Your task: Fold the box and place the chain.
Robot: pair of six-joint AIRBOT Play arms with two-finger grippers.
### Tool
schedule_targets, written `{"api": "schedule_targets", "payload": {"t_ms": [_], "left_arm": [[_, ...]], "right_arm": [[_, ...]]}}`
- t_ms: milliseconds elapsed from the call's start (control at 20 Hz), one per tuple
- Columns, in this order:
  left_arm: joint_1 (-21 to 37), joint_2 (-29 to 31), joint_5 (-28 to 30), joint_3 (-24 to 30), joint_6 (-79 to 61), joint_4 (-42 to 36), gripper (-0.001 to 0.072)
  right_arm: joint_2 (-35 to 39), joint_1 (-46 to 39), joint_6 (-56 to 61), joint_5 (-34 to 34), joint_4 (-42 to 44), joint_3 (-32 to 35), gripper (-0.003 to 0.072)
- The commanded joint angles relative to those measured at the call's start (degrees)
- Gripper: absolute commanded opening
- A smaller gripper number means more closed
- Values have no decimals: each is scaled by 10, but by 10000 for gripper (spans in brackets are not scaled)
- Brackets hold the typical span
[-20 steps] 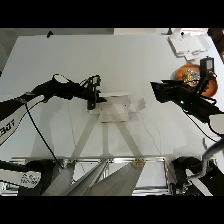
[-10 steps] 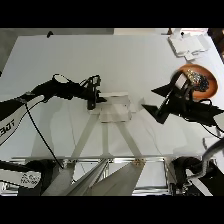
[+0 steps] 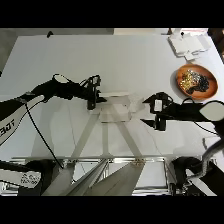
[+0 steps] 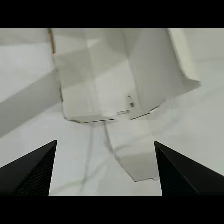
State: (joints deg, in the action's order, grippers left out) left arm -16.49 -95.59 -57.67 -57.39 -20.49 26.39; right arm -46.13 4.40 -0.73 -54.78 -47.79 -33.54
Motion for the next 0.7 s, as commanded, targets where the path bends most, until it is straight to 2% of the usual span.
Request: {"api": "schedule_targets", "payload": {"t_ms": [0,200,350,500,650], "left_arm": [[0,0,0,0,0,0,14],[0,0,0,0,0,0,14],[0,0,0,0,0,0,14],[0,0,0,0,0,0,14],[0,0,0,0,0,0,14]], "right_arm": [[-67,0,-43,-14,2,0,695],[-143,0,-38,-13,1,0,694],[-179,0,-55,63,69,0,694],[-194,0,-156,111,106,0,693],[-236,0,-226,121,153,0,693]]}}
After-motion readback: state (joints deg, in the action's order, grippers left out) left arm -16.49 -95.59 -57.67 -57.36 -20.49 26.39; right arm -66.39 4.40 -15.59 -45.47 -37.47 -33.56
